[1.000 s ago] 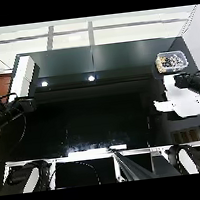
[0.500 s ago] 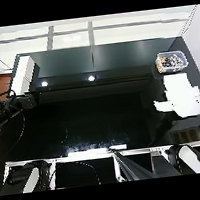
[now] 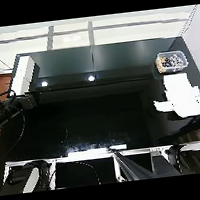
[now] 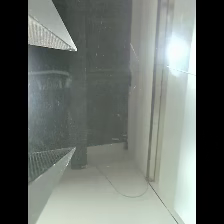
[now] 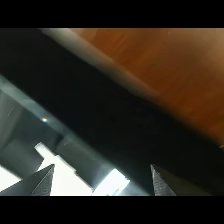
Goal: Fold the box and place the chain.
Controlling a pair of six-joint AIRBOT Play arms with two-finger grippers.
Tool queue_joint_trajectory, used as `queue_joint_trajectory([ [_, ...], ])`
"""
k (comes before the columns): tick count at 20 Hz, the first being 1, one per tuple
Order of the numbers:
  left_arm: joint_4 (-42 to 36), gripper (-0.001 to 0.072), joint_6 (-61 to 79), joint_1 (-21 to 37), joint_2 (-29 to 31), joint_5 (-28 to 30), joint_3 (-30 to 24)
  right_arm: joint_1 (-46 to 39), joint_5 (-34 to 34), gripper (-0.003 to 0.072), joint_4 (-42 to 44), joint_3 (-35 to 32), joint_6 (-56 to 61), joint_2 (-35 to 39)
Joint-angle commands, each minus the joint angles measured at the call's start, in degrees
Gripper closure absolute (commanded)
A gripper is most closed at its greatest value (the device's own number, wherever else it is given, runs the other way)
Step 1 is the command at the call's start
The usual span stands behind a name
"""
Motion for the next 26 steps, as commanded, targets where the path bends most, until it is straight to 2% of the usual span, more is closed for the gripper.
queue_joint_trajectory([
  [1,-0.2,-0.0003,0.0,0.0,0.0,0.0,0.0,-1.2,14.3,-0.0034,12.9,6.1,-10.1,-9.5],
  [4,-0.2,-0.0002,0.0,0.0,0.0,-0.1,0.0,1.4,16.0,-0.0034,12.8,6.1,-14.3,-11.0],
  [8,-0.2,-0.0003,0.0,0.0,0.0,-0.1,0.0,4.2,18.5,-0.0034,2.0,6.1,-14.0,-11.2],
  [10,-0.2,-0.0002,0.0,0.0,0.0,-0.1,0.0,5.1,18.3,0.0177,0.7,6.1,-14.0,-11.2],
  [14,-0.2,-0.0002,0.0,0.0,0.0,-0.3,0.0,6.8,17.2,0.0204,0.7,6.1,-15.5,-11.2],
  [15,-0.2,-0.0002,0.0,0.0,0.0,-0.5,0.0,7.1,17.3,0.0312,0.7,6.1,-15.5,-11.2],
  [16,-0.2,-0.0002,0.0,0.0,0.0,-0.9,0.0,7.1,17.6,0.0460,1.1,6.1,-16.0,-11.1],
  [17,-0.2,-0.0002,0.0,0.0,0.0,-1.3,0.0,7.1,18.5,0.0501,1.8,6.1,-16.6,-10.9],
  [19,-0.2,-0.0002,0.0,0.0,0.0,-1.6,0.0,7.0,19.6,0.0645,4.3,5.7,-17.4,-10.0],
  [20,-0.2,-0.0002,0.0,0.0,0.0,-1.6,0.0,7.1,20.1,0.0671,6.2,4.7,-18.2,-9.3],
  [26,-0.2,-0.0002,0.0,0.0,0.0,-1.6,0.0,10.9,20.4,0.0672,10.6,-8.1,-18.9,-1.0],
])
